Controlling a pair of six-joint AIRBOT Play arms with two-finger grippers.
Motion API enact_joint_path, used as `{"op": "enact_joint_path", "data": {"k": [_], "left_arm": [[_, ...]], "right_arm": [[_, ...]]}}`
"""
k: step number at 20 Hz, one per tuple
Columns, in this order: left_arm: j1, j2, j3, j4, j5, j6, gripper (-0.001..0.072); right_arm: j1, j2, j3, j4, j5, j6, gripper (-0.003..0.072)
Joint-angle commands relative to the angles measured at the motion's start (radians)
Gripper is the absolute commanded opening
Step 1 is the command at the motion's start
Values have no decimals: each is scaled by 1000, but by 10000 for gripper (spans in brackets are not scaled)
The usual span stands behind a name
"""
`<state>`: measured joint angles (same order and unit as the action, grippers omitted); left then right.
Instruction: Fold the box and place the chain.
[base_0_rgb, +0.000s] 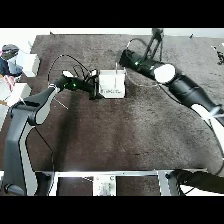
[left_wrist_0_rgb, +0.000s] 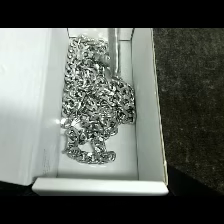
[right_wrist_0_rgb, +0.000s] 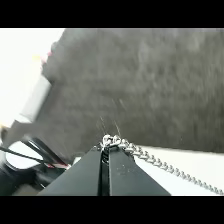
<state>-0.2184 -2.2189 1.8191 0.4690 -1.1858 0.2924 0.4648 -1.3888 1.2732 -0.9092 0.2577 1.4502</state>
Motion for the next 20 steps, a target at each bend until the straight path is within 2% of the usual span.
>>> {"op": "enact_joint_path", "data": {"k": [1, 3, 4, 5, 7, 10, 13, 17, 20], "left_arm": [[0, 0, 0, 0, 0, 0, 538], [0, 0, 0, 0, 0, 0, 537], [0, 0, 0, 0, 0, 0, 538], [0, 0, 0, 0, 0, 0, 538], [0, 0, 0, 0, 0, 0, 538], [0, 0, 0, 0, 0, 0, 538], [0, 0, 0, 0, 0, 0, 538], [0, 0, 0, 0, 0, 0, 537], [0, 0, 0, 0, 0, 0, 538]], "right_arm": [[42, -115, 5, 2, 15, 1, 11], [50, -176, 4, -3, 27, 1, 15], [39, -193, 4, -3, 34, 1, 183], [22, -196, 4, -3, 47, 1, 298], [-36, -179, 4, -22, 102, 1, 295], [-149, -130, 4, -194, 240, 2, 295], [-290, -109, 3, -270, 400, 13, 296], [-462, -127, -93, -276, 384, 101, 296], [-531, -188, -152, -254, 336, 167, 296]]}}
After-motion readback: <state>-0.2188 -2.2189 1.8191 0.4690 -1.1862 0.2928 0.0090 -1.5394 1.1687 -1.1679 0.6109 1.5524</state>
